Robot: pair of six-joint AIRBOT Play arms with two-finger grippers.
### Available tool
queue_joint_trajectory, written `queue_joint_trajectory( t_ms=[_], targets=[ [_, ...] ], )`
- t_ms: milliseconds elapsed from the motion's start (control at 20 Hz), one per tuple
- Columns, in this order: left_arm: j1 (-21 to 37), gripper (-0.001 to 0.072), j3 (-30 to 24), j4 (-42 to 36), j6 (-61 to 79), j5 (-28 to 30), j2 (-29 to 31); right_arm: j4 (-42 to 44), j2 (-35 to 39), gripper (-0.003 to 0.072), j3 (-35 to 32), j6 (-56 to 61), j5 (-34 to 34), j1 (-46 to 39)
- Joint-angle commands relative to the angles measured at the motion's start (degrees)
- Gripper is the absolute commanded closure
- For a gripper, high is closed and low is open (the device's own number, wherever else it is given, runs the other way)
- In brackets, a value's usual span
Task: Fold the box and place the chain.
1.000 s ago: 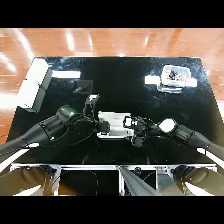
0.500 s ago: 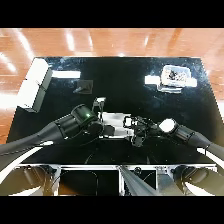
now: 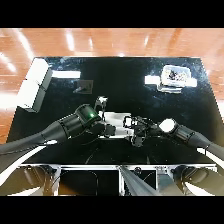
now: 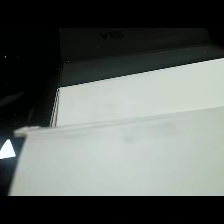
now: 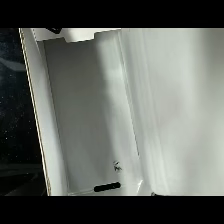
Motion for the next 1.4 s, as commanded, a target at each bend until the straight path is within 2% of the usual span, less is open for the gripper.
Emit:
queue_joint_trajectory(
  t_ms=[0, 450, 500, 550, 600, 800, 1050, 1350],
  targets=[
    [-0.02, 0.0218, 0.13, 0.13, -0.11, 0.09, -0.07, -0.04, 0.0, 0.0428, 0.04, -0.04, 0.04, 0.02],
    [0.0, 0.0233, 0.13, 2.01, -1.57, 0.04, -0.2, -0.02, 0.0, 0.0427, 0.04, -0.04, 0.04, 0.04],
    [0.0, 0.0302, 0.13, 1.9, -1.55, 0.13, -0.37, -0.02, 0.0, 0.0427, 0.04, -0.04, 0.04, 0.04],
    [0.0, 0.0408, 0.15, 1.86, -1.55, 0.13, -0.55, -0.02, 0.0, 0.0427, 0.04, -0.04, 0.04, 0.02],
    [0.0, 0.0461, 0.15, 1.88, -1.55, 0.09, -0.61, -0.02, 0.0, 0.0427, 0.04, -0.04, 0.04, 0.04],
    [0.24, 0.0452, 0.57, 1.86, -1.57, 2.1, -1.31, -0.02, 0.0, 0.0427, 0.04, -0.04, 0.04, 0.02],
    [0.26, 0.0451, 3.56, 3.13, -1.57, 2.97, -3.32, -0.02, 0.0, 0.0427, 0.04, -0.02, 0.04, 0.02],
    [0.46, 0.0451, 3.69, 2.95, -1.55, 4.63, -4.98, -0.02, 0.0, 0.0427, 0.04, -0.02, 0.04, 0.02]
  ],
)
